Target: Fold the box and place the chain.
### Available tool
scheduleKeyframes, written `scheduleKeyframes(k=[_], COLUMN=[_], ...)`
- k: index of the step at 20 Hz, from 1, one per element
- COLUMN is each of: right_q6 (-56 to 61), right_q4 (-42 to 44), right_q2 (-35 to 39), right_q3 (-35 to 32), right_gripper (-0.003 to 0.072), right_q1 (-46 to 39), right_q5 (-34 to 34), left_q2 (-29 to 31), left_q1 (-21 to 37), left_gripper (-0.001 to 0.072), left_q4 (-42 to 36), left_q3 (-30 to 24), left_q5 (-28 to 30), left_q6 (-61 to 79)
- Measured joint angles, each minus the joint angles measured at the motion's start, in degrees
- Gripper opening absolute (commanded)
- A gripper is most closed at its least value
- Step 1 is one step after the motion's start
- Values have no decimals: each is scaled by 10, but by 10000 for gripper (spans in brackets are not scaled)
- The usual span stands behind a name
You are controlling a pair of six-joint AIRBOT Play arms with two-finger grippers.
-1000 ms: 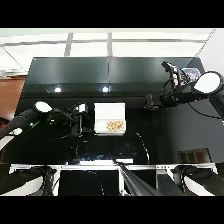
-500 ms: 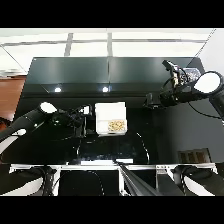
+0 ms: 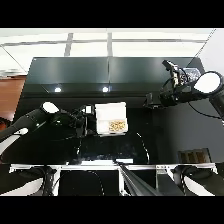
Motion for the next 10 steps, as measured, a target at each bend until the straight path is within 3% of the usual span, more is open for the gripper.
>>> scheduleKeyframes(k=[8, 10], right_q6=[0, 0], right_q4=[0, 0], right_q2=[0, -1], right_q3=[0, 0], right_gripper=[269, 268], right_q1=[0, 0], right_q5=[0, -3], left_q2=[-1, -1], left_q1=[-17, -19], left_gripper=[710, 651], left_q4=[-33, -37], left_q3=[0, 0], left_q5=[18, 24], left_q6=[-8, -8])
